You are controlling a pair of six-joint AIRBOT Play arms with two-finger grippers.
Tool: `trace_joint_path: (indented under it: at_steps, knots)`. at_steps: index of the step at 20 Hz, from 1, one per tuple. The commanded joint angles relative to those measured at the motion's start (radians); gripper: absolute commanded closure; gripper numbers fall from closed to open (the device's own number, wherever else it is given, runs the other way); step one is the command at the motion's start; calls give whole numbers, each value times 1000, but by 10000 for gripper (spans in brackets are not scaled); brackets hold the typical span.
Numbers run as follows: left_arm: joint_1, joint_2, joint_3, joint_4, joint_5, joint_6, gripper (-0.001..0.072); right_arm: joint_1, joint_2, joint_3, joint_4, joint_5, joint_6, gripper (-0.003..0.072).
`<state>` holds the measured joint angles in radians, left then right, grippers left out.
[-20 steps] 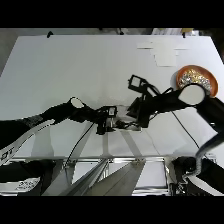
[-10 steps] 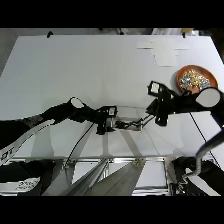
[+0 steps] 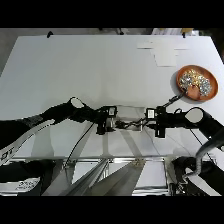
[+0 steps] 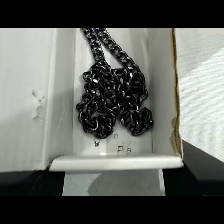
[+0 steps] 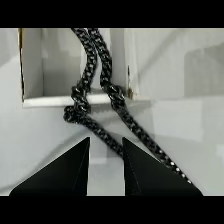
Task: Fold the box and place the chain.
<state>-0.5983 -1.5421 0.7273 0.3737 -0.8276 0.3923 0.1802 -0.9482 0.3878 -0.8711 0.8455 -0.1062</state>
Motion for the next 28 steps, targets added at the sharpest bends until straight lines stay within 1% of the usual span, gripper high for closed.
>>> trace_joint_path:
  at_steps: [1, 3, 4, 10, 11, 13, 14, 15, 16, 17, 20, 22, 24, 25, 28]
  knots:
    - [0, 0, 0, 0, 0, 0, 350, -1, -37, -16, 138, -27, -181, 448]
    - [0, 0, 0, 0, 0, 0, 350, -1, -55, -16, 171, -32, -261, 451]
    - [0, 0, 0, 0, 0, 0, 350, -1, -62, -16, 172, -48, -269, 465]
    - [0, 0, 0, 0, 0, 0, 350, -1, -96, -16, 172, -72, -269, 472]
    - [0, 0, 0, 0, 0, 0, 350, -1, -101, -16, 172, -72, -269, 511]
    - [0, 0, 0, 0, 0, 0, 350, -1, -101, -16, 173, -72, -269, 544]
    - [0, 0, 0, 0, 0, 0, 350, -1, -101, -16, 172, -72, -269, 601]
    - [0, 0, 0, 0, 1, 0, 350, -1, -101, -16, 171, -64, -267, 638]
    - [0, 0, 0, 0, 0, 0, 350, -1, -98, -16, 171, -52, -257, 645]
    - [0, 0, 0, 0, 0, 1, 350, -1, -91, -16, 171, -48, -256, 670]
    - [0, 0, 0, 0, 1, 0, 350, -2, -35, -16, 137, -51, -130, 670]
    - [0, 0, 0, 0, 0, 0, 350, -2, 27, -6, 42, -23, 13, 670]
    - [0, 0, 0, 0, 0, 0, 350, -2, 91, 35, -66, 66, 185, 670]
    - [0, 0, 0, 0, 0, 0, 350, -2, 119, 65, -96, 113, 277, 670]
    - [0, 0, 0, 0, 0, 0, 350, -1, 161, 182, -95, 247, 455, 671]
